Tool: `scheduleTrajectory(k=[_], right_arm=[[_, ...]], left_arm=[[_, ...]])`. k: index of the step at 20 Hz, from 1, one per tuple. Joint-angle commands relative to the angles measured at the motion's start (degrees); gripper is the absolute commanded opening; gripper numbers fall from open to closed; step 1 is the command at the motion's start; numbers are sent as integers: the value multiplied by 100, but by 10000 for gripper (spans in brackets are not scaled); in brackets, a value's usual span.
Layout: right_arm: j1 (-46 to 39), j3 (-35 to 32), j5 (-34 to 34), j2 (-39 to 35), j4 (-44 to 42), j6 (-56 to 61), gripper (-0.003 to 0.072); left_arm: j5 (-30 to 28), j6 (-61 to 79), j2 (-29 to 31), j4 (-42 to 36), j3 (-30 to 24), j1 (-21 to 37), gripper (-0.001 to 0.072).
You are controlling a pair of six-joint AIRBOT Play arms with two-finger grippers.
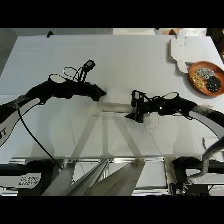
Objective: Fold the box and place the chain.
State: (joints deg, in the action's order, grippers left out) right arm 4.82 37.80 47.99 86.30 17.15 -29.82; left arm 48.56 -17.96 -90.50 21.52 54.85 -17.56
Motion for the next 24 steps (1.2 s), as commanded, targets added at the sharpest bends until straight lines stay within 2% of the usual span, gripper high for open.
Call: scheduleTrajectory(k=[1, 4, 8, 11, 13, 14, 15, 17, 18, 20, 21, 22, 23, 24], right_arm=[[4, 4, 4, -4, 0, 0, 361], [4, 4, 4, -4, 0, 0, 361], [4, 4, 4, -4, 0, 0, 361], [4, 4, 4, -4, 0, 0, 361], [4, 4, 4, -4, 0, 0, 361], [4, 4, 4, -4, 0, 0, 361], [4, 4, 4, -4, 0, 0, 361], [4, 4, 4, -4, 0, 0, 361], [4, 4, 4, -4, 0, 0, 361], [4, 4, 4, -4, 0, 0, 361], [4, 4, 4, -4, 0, 0, 361], [4, 4, 4, -4, 0, 0, 361], [4, 4, 4, -4, 0, 0, 361], [4, 4, 4, -4, 0, 0, 361]], left_arm=[[236, -50, -144, -7, -2, 31, 6], [520, -50, -17, -7, 0, 184, 6], [1154, -37, 577, 232, 0, 468, 10], [1386, -15, 1147, 1224, 0, 625, 10], [1388, 179, 1443, 2490, 0, 623, 13], [1432, 284, 1484, 2979, 0, 621, 36], [1493, 317, 1482, 3348, -2, 621, 154], [1495, 321, 1443, 3501, -2, 623, 481], [1447, 428, 1425, 3456, -2, 612, 524], [1386, 1036, 1419, 3268, -7, 562, 525], [1368, 1451, 1419, 3126, -37, 535, 563], [1351, 1884, 1419, 2962, -111, 531, 671], [1224, 2295, 1419, 2758, -254, 533, 705], [1016, 2610, 1419, 2568, -437, 533, 709]])
